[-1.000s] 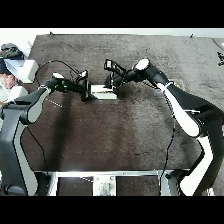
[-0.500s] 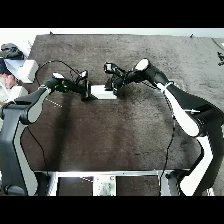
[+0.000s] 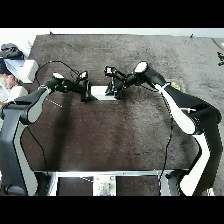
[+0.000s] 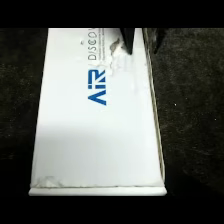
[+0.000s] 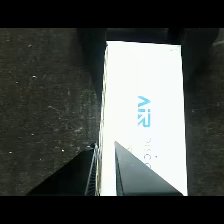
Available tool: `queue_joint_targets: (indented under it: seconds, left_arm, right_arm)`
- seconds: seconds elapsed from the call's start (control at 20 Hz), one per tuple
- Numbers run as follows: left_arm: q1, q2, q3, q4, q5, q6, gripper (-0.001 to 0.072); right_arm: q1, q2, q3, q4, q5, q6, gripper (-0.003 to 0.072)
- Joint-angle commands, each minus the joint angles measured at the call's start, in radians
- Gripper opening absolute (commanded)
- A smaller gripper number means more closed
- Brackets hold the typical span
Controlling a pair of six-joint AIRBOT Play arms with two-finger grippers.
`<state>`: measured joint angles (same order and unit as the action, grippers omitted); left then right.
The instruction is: Fold the box and place the chain.
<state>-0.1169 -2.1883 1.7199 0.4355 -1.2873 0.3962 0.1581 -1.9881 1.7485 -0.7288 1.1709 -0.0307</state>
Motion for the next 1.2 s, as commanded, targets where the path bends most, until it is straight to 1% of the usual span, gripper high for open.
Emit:
queue_joint_targets:
  seconds: [0.0, 0.1, 0.15, 0.35, 0.4, 0.45, 0.65, 0.8, 0.85, 0.95, 1.15]
  left_arm:
    - [0.0, 0.0, 0.0, -0.003, 0.005, -0.003, 0.0227]
    - [0.0, 0.0, 0.0, -0.003, 0.005, -0.003, 0.0226]
    - [0.0, 0.0, 0.0, -0.003, 0.005, -0.003, 0.0227]
    - [0.0, 0.0, 0.0, -0.003, 0.005, -0.003, 0.0227]
    - [0.0, 0.0, 0.0, -0.003, 0.005, -0.003, 0.0226]
    - [0.0, 0.0, 0.0, -0.003, 0.005, -0.003, 0.0227]
    - [0.0, 0.0, 0.0, -0.003, 0.005, -0.003, 0.0226]
    - [0.0, 0.0, 0.0, -0.003, 0.005, -0.003, 0.0226]
    - [0.0, 0.0, 0.0, -0.003, 0.005, -0.003, 0.0226]
    - [0.0, 0.0, 0.0, -0.003, 0.005, -0.003, 0.0227]
    - [0.0, 0.0, 0.0, -0.003, 0.005, -0.003, 0.0226]
  right_arm:
    - [-0.027, 0.014, 0.0, 0.084, 0.027, 0.008, 0.0169]
    - [-0.058, 0.029, 0.0, 0.206, 0.035, 0.007, 0.0169]
    - [-0.069, 0.029, 0.0, 0.242, 0.04, 0.008, 0.0169]
    - [-0.072, 0.005, 0.0, 0.211, 0.042, 0.04, 0.0158]
    - [-0.072, -0.01, 0.0, 0.189, 0.043, 0.057, 0.0032]
    - [-0.072, -0.026, 0.0, 0.158, 0.045, 0.071, -0.0012]
    - [-0.072, -0.075, 0.0, 0.047, 0.051, 0.16, -0.0012]
    - [-0.073, -0.064, 0.001, 0.044, 0.087, 0.159, -0.0012]
    - [-0.074, -0.05, 0.001, 0.051, 0.084, 0.159, -0.0012]
    - [-0.079, -0.006, 0.001, 0.114, 0.079, 0.157, -0.0013]
    - [-0.095, 0.141, 0.001, 0.238, 0.097, 0.188, -0.0014]
